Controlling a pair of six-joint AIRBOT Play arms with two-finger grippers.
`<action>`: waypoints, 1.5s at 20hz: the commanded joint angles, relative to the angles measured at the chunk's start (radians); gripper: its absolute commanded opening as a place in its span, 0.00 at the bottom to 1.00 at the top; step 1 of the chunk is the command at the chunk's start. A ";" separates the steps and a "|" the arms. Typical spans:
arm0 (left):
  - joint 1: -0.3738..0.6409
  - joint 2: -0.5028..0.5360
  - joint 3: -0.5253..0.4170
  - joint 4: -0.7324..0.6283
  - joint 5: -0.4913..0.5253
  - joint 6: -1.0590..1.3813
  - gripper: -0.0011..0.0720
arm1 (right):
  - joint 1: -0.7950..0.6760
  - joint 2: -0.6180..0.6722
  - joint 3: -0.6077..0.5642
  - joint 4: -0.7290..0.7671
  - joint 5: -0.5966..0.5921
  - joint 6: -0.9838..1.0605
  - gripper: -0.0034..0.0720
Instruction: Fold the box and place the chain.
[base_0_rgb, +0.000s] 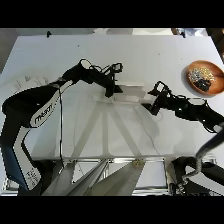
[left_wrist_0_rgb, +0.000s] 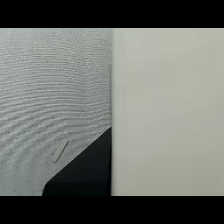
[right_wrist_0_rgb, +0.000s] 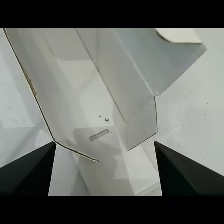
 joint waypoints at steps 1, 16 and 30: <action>0.000 -0.001 0.000 0.000 0.000 0.000 0.02 | 0.000 -0.045 0.031 0.000 0.018 -0.004 0.99; 0.000 -0.001 0.000 0.000 0.000 0.000 0.02 | -0.025 -0.088 0.111 -0.127 0.095 0.044 0.99; 0.000 -0.001 0.000 0.000 0.000 0.000 0.02 | -0.025 -0.317 0.285 -0.137 0.327 0.086 0.99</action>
